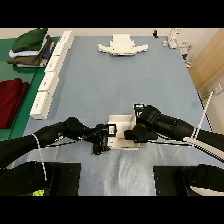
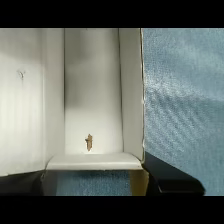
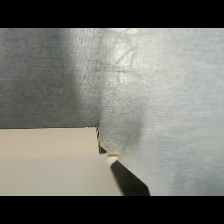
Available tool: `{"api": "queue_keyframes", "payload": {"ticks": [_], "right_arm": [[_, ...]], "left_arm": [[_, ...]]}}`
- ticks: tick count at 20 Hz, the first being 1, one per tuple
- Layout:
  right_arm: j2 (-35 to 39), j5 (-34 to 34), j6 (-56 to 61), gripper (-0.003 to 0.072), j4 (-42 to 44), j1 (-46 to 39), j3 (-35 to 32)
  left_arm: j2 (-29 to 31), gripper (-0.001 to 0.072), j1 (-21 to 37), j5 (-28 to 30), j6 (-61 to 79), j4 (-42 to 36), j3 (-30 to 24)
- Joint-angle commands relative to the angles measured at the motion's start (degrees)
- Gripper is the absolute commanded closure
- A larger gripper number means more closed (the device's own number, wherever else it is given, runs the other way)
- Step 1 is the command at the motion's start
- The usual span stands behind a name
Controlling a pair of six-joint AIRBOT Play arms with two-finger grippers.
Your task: Fold the box.
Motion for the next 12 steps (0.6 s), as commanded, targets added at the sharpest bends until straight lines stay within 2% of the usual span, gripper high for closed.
{"api": "queue_keyframes", "payload": {"ticks": [1,2,7,9,12], "right_arm": [[-0.04,0.85,-0.26,0.0472,0.22,0.07,0.07],[-0.02,0.72,-0.26,0.0218,0.26,0.07,0.07],[-0.04,-0.66,-0.15,0.0205,0.17,0.07,0.04],[-0.04,-0.68,0.28,0.0261,0.02,0.07,0.04],[-0.04,-0.83,1.31,0.0266,0.20,1.16,0.04]], "left_arm": [[-0.02,0.0198,-0.02,0.02,0.13,0.07,0.04],[-0.02,0.0199,-0.02,0.02,0.13,0.07,0.04],[-0.02,0.0198,-0.02,0.02,0.13,0.07,0.04],[-0.02,0.0199,-0.02,0.02,0.13,0.07,0.04],[-0.02,0.0199,-0.02,0.02,0.13,0.07,0.04]]}}
